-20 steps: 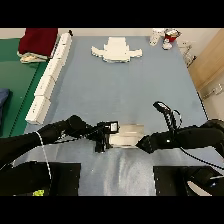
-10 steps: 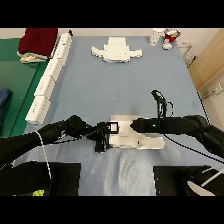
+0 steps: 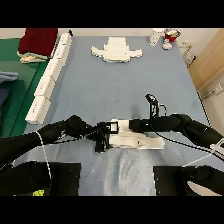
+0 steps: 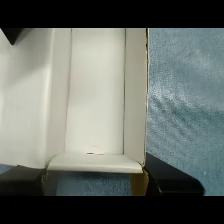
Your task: Fold the box.
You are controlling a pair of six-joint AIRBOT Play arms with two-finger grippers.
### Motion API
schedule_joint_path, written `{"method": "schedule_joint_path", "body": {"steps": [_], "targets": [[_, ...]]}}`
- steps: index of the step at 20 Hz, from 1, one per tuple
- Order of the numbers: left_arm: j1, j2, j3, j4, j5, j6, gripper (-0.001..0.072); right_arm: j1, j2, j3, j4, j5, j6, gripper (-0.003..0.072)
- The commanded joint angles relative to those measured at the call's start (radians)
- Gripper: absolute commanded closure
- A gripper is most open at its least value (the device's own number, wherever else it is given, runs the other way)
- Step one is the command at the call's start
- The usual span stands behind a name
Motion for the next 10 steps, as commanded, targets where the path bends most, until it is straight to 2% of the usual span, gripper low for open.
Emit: {"method": "schedule_joint_path", "body": {"steps": [1,10], "targets": [[0.000,0.000,0.000,0.000,0.000,0.000,0.0256,0.001,-0.015,0.000,-0.007,0.002,-0.001,0.0637],[0.000,0.000,0.000,0.000,0.001,0.000,0.0256,0.000,-0.005,0.003,-0.011,0.002,-0.002,0.0637]]}}
